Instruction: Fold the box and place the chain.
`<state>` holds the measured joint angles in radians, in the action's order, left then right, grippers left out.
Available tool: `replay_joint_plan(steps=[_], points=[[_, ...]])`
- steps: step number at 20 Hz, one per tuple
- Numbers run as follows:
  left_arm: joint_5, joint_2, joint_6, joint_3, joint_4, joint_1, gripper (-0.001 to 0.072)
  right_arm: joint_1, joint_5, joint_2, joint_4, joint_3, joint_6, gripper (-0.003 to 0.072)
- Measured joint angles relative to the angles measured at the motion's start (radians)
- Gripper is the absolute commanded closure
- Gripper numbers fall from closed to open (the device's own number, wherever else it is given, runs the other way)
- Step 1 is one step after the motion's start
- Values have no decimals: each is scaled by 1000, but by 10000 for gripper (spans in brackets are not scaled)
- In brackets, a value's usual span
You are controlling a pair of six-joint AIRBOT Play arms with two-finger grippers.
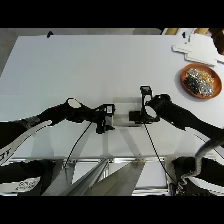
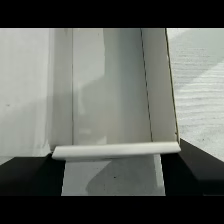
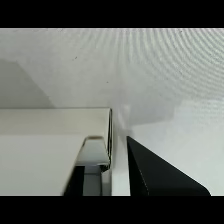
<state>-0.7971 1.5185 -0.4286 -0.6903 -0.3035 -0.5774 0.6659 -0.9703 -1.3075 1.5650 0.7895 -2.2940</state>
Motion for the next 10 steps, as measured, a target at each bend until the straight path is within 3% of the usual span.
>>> replay_joint_plan(steps=[4,5,6,10], points=[[0,0,0,0,0,0,558,4,-18,-13,2,0,-2,543],[0,0,0,0,0,0,558,5,-19,-14,2,0,-2,631],[-1,0,0,0,0,0,558,5,-20,-16,0,0,-2,667],[-1,0,-1,0,0,0,558,5,-27,-18,2,0,13,651]])
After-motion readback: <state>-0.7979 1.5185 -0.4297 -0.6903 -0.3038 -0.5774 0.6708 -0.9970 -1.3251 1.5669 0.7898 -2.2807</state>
